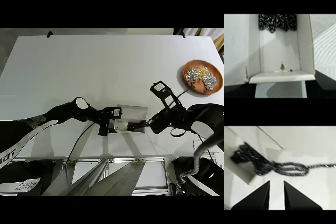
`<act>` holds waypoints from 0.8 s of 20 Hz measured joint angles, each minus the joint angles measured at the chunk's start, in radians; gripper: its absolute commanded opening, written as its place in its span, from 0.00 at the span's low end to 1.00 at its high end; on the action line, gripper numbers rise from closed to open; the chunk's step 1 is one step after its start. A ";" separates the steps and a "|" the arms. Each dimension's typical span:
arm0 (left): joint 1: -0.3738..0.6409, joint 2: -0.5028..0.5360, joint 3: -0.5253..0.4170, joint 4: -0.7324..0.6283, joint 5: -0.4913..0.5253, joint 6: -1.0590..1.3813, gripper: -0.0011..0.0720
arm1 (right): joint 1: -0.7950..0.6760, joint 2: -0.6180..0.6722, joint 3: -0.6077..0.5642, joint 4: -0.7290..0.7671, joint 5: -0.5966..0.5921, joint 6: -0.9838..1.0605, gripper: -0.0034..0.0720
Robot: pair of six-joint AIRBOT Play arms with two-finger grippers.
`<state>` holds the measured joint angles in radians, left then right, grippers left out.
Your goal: Fold the box and place the chain.
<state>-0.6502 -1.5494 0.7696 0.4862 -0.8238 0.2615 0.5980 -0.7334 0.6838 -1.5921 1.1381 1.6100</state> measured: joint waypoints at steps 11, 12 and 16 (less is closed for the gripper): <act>0.000 0.000 0.000 0.000 0.000 0.000 0.56 | -0.252 -0.117 -0.045 0.024 -0.070 -0.092 0.28; 0.000 0.000 0.000 0.000 0.000 0.000 0.56 | -0.264 -0.164 -0.047 0.042 -0.085 -0.125 0.29; 0.000 0.000 0.000 0.000 0.000 0.000 0.56 | -0.286 -0.340 -0.050 0.082 -0.144 -0.209 0.29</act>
